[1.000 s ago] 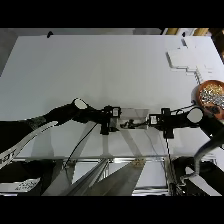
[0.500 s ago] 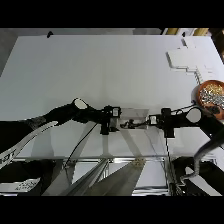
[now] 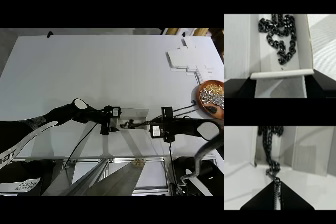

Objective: Fold the box and place the chain.

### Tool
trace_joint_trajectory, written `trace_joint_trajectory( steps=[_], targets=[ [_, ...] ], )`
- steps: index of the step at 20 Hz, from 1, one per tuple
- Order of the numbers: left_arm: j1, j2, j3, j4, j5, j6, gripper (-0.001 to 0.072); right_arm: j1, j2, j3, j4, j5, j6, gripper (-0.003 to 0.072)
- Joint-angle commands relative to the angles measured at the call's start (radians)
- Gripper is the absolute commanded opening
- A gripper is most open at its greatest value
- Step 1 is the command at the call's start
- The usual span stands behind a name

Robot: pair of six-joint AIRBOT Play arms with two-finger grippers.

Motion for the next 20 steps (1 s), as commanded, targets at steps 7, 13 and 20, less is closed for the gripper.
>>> trace_joint_trajectory(
  steps=[7,13,20],
  targets=[
    [0.0,0.0,0.0,0.0,0.0,0.0,0.0208,0.104,0.01,0.001,0.576,-0.157,-0.092,0.0016],
    [0.0,0.0,0.0,0.0,0.0,0.0,0.0208,0.104,-0.178,0.001,0.635,-0.143,-0.152,0.0016],
    [0.0,0.0,0.0,0.0,0.0,0.0,0.0208,0.16,-0.296,0.005,0.623,-0.187,-0.275,0.0182]
  ],
)
